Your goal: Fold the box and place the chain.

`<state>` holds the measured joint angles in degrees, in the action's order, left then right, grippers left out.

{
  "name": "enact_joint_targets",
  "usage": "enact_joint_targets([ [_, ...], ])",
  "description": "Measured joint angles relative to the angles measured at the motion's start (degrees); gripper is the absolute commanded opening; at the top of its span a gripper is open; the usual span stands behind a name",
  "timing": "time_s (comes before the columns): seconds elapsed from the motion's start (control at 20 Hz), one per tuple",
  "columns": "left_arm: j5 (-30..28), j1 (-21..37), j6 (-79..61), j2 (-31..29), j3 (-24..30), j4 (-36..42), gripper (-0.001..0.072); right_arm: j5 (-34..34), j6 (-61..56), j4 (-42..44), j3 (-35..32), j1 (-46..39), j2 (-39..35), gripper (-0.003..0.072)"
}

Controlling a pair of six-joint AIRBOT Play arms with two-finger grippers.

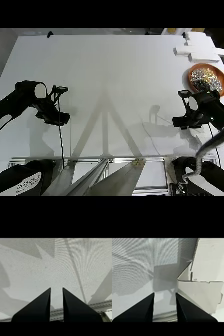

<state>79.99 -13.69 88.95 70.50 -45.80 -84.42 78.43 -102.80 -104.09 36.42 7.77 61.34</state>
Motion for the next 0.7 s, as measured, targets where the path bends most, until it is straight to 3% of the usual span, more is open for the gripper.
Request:
enact_joint_targets([
  [0.6,0.0,0.0,0.0,0.0,0.0,0.0,0.017,-0.2,-0.2,0.4,0.0,0.0,0.0,0.0277],
  [0.7,0.0,0.0,0.0,0.0,0.0,0.0,0.017,-2.7,-0.1,0.1,0.0,0.0,0.0,0.0275],
])
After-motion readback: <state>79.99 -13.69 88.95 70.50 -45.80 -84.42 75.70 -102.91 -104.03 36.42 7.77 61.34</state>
